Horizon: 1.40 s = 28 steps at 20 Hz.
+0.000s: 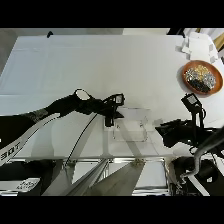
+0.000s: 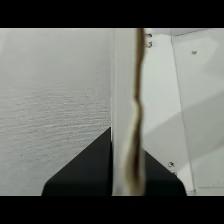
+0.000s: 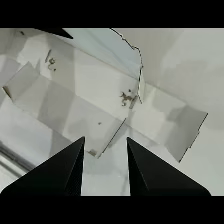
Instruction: Fold the box and place the chain.
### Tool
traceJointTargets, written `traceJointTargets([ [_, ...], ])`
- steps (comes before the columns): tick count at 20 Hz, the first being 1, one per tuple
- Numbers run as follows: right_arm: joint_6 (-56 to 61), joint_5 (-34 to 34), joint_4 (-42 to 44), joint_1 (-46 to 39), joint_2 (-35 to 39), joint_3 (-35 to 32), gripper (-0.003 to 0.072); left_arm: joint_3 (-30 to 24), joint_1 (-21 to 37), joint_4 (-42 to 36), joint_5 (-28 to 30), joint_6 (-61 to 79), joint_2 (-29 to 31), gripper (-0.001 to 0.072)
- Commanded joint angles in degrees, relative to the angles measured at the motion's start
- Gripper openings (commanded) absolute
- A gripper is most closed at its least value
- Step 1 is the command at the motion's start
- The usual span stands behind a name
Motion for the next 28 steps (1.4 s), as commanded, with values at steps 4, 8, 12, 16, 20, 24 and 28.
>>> traceJointTargets([
  [4, -1.38, -1.20, -1.62, 0.04, -0.96, -0.04, 0.0295, -0.02, 0.04, 0.00, 3.72, 0.55, -0.85, 0.0004],
  [8, -1.42, -1.22, -2.05, 0.04, -1.27, -0.04, 0.0295, -0.02, 0.04, -0.02, 3.63, 0.52, -0.85, 0.0005],
  [12, -2.73, -1.20, -2.08, 0.04, -1.27, -0.04, 0.0295, -0.02, 0.02, -0.04, 3.41, 0.37, -0.83, 0.0011],
  [16, -2.73, -1.20, -2.08, 0.04, -1.27, -0.04, 0.0295, -0.02, 0.02, -0.07, 3.41, 0.37, -0.79, 0.0012],
  [20, -4.44, -0.92, -1.33, 0.04, -1.27, -0.04, 0.0295, -0.02, 0.00, -0.09, 3.23, 0.37, -0.79, 0.0012],
  [24, -18.45, 2.10, 4.68, 0.04, -1.27, -0.04, 0.0009, -0.02, -0.07, -0.24, 2.99, 0.37, -0.79, 0.0011],
  [28, -31.10, 1.81, 8.04, 0.04, -1.33, -0.11, 0.0006, -0.02, -0.07, -0.24, 3.02, 0.37, -0.79, 0.0011],
])
